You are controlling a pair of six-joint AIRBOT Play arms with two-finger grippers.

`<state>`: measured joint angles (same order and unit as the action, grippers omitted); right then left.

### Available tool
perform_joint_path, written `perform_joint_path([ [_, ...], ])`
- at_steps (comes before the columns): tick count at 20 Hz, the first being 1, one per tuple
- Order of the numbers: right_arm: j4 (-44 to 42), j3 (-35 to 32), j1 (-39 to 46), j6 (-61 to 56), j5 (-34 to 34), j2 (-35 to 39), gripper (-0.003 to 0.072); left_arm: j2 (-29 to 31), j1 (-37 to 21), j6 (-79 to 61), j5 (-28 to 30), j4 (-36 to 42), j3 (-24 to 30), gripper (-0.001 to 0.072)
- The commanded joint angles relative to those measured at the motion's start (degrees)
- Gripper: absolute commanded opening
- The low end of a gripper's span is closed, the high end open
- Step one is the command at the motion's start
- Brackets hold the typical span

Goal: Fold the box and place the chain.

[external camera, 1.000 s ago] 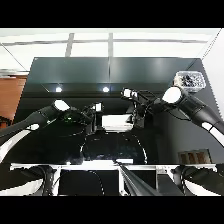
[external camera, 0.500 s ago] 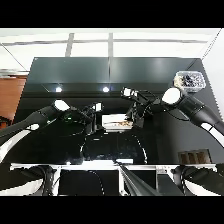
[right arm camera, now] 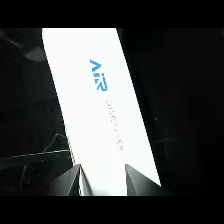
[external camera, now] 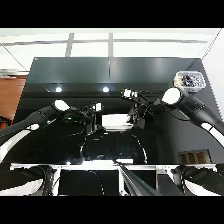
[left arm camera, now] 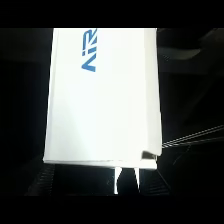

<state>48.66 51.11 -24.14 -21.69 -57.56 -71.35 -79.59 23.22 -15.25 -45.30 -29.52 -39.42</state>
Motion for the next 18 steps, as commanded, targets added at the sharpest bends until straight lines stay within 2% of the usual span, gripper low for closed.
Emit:
perform_joint_path([
  [1, 0.1, 0.0, 0.0, -0.7, 0.2, 0.0, 0.0340, 0.0, 0.0, 0.0, 0.1, 0.0, 0.0, 0.0351],
  [4, 0.0, 0.0, 0.0, -0.8, 0.4, 0.0, 0.0327, 0.0, 0.0, 0.0, 0.1, 0.0, 0.0, 0.0351],
  [5, 0.0, 0.0, 0.0, -0.9, 0.4, 0.0, 0.0240, 0.0, 0.0, 0.0, 0.1, 0.0, 0.0, 0.0351],
  [13, 0.0, 0.0, 0.0, -0.8, -0.1, 0.0, 0.0244, 0.0, 0.0, 0.0, 0.1, 0.0, 0.0, 0.0351],
  [14, 0.0, 0.0, 0.0, -0.8, -0.3, 0.0, 0.0300, 0.0, 0.0, 0.0, 0.1, 0.0, 0.0, 0.0351],
  [15, 0.1, 0.0, 0.0, -0.8, -0.3, 0.0, 0.0314, 0.0, 0.0, 0.0, 0.1, 0.0, 0.0, 0.0351],
  [18, 0.1, 0.0, 0.0, -0.8, -0.2, 0.0, 0.0310, 0.0, 0.0, 0.0, 0.1, 0.0, 0.0, 0.0351],
])
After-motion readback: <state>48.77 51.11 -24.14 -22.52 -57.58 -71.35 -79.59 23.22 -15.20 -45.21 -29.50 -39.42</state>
